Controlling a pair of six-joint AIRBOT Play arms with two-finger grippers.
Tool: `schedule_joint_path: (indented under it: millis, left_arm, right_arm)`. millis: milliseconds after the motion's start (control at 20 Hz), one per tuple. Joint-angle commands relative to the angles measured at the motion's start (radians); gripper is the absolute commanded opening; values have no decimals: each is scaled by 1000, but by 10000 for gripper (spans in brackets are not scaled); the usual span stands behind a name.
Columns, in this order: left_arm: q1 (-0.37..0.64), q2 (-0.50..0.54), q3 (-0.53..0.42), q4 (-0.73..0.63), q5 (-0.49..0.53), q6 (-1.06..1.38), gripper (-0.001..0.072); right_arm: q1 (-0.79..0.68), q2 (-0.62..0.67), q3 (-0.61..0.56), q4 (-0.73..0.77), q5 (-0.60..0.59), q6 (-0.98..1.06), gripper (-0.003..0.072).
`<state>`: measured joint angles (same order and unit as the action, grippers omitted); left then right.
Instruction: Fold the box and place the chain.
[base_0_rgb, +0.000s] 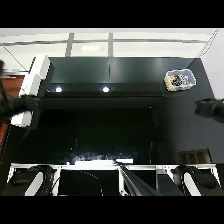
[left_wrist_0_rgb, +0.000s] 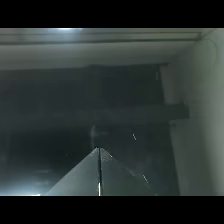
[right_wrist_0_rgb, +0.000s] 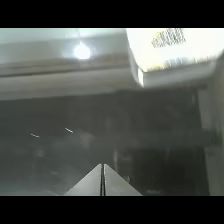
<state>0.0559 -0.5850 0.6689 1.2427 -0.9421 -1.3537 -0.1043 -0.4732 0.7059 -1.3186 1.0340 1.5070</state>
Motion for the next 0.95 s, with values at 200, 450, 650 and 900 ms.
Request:
schedule_joint_path:
  millis: [200,450,650,900]
  left_arm:
    - [-75,183,-227,56,119,-52,29]
    - [-75,183,-228,54,123,-52,29]
    - [-75,183,-228,54,123,-52,29]
    - [-75,183,-228,54,123,-52,29]
  right_arm:
    - [0,52,-218,-44,-142,56,22]
    - [0,52,-218,-44,-142,56,22]
    - [0,52,-218,-44,-142,56,22]
    - [0,52,-218,-44,-142,56,22]
